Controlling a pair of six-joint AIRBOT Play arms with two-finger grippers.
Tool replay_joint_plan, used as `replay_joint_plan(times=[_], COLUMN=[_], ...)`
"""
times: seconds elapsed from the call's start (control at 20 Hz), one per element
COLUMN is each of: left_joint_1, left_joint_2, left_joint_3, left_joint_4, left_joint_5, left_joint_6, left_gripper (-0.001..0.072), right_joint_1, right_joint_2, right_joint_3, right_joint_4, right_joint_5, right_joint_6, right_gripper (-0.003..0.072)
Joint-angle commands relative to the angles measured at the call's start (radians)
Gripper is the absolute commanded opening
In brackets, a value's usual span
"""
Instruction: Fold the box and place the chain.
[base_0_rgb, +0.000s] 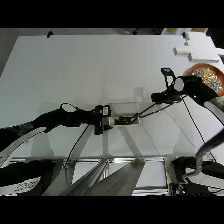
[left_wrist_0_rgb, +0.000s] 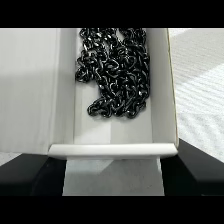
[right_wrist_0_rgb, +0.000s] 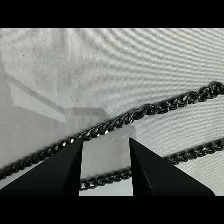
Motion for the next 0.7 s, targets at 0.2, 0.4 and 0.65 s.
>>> replay_joint_plan(times=[0.2,0.4,0.65], left_joint_1=[0.000,0.000,0.000], left_joint_2=[0.001,0.001,0.001], left_joint_3=[0.000,0.000,0.000], left_joint_4=[0.000,0.000,0.000], left_joint_5=[0.000,0.000,0.000], left_joint_6=[0.000,0.000,0.000], left_gripper=[0.0088,0.0088,0.0088], right_joint_1=[0.000,0.000,0.000], right_joint_2=[-0.008,-0.015,-0.043], right_joint_3=[-0.002,-0.002,-0.003], right_joint_4=[0.000,0.000,0.002], right_joint_5=[-0.015,-0.016,-0.017], right_joint_6=[0.000,0.000,0.000], right_gripper=[0.0236,0.0236,0.0236])
